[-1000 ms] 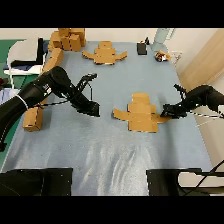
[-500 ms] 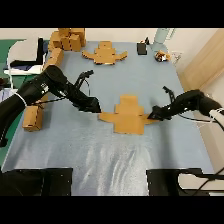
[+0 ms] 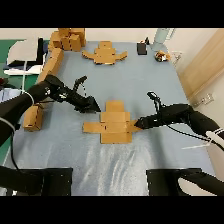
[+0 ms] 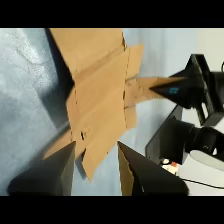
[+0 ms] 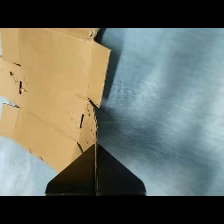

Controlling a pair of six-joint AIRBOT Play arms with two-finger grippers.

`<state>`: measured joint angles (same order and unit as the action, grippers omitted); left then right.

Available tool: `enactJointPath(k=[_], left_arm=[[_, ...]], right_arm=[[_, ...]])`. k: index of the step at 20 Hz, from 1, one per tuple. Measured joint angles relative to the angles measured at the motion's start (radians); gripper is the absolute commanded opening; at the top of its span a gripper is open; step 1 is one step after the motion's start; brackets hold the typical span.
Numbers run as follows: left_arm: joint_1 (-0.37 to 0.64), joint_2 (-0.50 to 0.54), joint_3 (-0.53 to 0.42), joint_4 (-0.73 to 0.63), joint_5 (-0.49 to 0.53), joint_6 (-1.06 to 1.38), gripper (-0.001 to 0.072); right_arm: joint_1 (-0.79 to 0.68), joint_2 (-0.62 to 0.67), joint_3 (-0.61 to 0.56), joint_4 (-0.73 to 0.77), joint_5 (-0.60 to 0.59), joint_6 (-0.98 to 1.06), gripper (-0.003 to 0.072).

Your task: Fold the box.

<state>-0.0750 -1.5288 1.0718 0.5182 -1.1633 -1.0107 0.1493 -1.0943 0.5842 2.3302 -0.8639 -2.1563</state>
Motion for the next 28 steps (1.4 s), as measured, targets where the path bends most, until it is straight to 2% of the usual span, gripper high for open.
enactJointPath(k=[5, 13, 17, 23, 26, 28], left_arm=[[0.006, -0.089, -0.002, -0.056, 0.054, 0.051, 0.0406], [0.003, -0.122, 0.006, -0.014, 0.172, 0.103, 0.0406], [-0.011, -0.128, 0.021, -0.030, 0.116, 0.158, 0.0406], [-0.018, -0.130, 0.035, -0.047, -0.061, 0.223, 0.0405], [-0.019, -0.131, 0.037, -0.053, -0.082, 0.243, 0.0404], [-0.019, -0.131, 0.037, -0.072, -0.079, 0.262, 0.0191]], right_arm=[[0.078, 0.024, -0.014, 0.000, 0.041, -0.021, 0.0002], [0.144, 0.029, -0.017, 0.000, 0.056, -0.028, 0.0002], [0.150, 0.029, -0.017, 0.000, 0.063, -0.029, 0.0002], [0.151, 0.029, -0.017, -0.005, 0.073, -0.029, 0.0002], [0.151, 0.029, -0.017, -0.006, 0.076, -0.029, 0.0002], [0.151, 0.029, -0.017, -0.007, 0.077, -0.029, 0.0003]])
